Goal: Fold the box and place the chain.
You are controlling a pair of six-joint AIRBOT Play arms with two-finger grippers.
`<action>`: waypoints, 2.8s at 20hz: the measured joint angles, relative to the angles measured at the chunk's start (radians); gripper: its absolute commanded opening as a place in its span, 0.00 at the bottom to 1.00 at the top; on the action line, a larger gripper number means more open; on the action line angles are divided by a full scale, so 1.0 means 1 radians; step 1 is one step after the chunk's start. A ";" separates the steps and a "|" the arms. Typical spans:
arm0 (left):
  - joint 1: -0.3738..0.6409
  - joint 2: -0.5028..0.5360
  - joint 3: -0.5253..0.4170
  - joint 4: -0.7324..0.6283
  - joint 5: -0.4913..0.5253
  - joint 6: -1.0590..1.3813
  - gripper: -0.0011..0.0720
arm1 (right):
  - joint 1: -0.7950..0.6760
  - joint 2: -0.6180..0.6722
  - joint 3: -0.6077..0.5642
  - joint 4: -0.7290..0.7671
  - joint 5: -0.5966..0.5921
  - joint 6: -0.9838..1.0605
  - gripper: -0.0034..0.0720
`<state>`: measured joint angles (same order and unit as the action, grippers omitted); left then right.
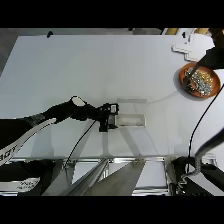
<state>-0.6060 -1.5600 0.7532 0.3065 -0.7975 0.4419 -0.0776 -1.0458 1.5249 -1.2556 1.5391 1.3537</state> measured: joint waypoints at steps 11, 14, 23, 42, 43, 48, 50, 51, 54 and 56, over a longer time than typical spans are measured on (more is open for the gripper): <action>0.000 0.000 0.000 0.000 0.000 0.000 0.25 | 0.388 0.111 -0.033 0.047 0.049 0.003 0.07; 0.000 0.000 0.000 0.000 0.000 0.000 0.25 | 0.463 0.113 -0.093 0.025 0.024 0.003 0.07; 0.000 0.000 0.000 0.000 0.000 0.000 0.25 | 0.550 0.114 -0.413 0.087 -0.204 -0.026 0.07; 0.000 0.000 0.000 0.000 0.000 0.000 0.25 | 0.661 -0.041 -0.743 0.104 -0.588 -0.043 0.29; 0.000 0.000 0.000 0.000 0.000 0.000 0.25 | 0.654 -0.040 -0.727 0.099 -0.567 -0.043 0.29; 0.000 0.000 0.000 0.000 0.000 0.000 0.25 | 0.516 0.026 -0.618 0.015 -0.409 -0.032 0.28; 0.000 0.000 0.000 0.000 0.000 0.000 0.25 | 0.426 0.062 -0.599 -0.059 -0.369 -0.016 0.27; 0.000 0.000 0.000 0.000 0.000 0.000 0.25 | 0.380 0.072 -0.593 -0.094 -0.357 -0.009 0.27; 0.000 0.000 0.000 0.000 0.000 0.000 0.25 | 0.249 0.067 -0.586 -0.163 -0.341 0.016 0.27; 0.000 0.000 0.000 0.000 0.000 0.000 0.25 | 0.202 0.037 -0.589 -0.185 -0.348 0.026 0.30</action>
<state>-0.6060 -1.5600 0.7532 0.3065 -0.7975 0.4423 0.1246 -1.0084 0.9363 -1.4410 1.1912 1.3800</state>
